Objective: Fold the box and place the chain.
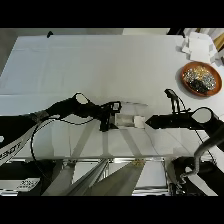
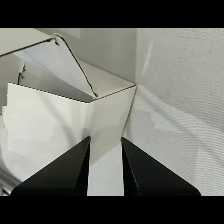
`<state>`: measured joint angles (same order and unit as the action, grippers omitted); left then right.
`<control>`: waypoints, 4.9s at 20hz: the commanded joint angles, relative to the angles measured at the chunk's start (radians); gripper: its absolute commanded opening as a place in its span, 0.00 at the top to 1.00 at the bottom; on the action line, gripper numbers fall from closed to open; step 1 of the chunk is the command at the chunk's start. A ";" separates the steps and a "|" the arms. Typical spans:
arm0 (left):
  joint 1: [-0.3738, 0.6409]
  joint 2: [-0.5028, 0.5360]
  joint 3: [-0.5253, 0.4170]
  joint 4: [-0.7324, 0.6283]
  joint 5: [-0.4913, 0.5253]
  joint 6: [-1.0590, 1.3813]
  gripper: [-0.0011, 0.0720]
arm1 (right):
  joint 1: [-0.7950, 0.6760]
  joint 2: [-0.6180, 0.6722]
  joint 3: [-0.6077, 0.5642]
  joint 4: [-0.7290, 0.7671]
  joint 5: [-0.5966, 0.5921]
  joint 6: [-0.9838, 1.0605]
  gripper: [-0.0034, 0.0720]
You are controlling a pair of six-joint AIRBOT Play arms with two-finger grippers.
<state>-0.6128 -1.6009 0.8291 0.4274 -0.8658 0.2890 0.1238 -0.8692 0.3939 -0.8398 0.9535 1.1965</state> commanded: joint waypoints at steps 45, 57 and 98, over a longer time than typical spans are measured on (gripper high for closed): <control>0.000 0.000 0.000 -0.001 0.002 -0.001 0.45 | 0.547 -0.407 0.391 -0.664 0.113 0.982 0.40; 0.000 0.000 0.000 -0.001 0.001 -0.001 0.45 | 0.552 -0.423 0.391 -0.709 0.130 1.058 0.92; 0.000 0.000 0.000 -0.001 0.001 -0.001 0.45 | 0.552 -0.364 0.367 -0.804 0.130 1.018 0.47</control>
<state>-0.6132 -1.6012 0.8291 0.4267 -0.8688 0.2871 0.6758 -1.2697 0.7593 -1.6093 1.0870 2.2662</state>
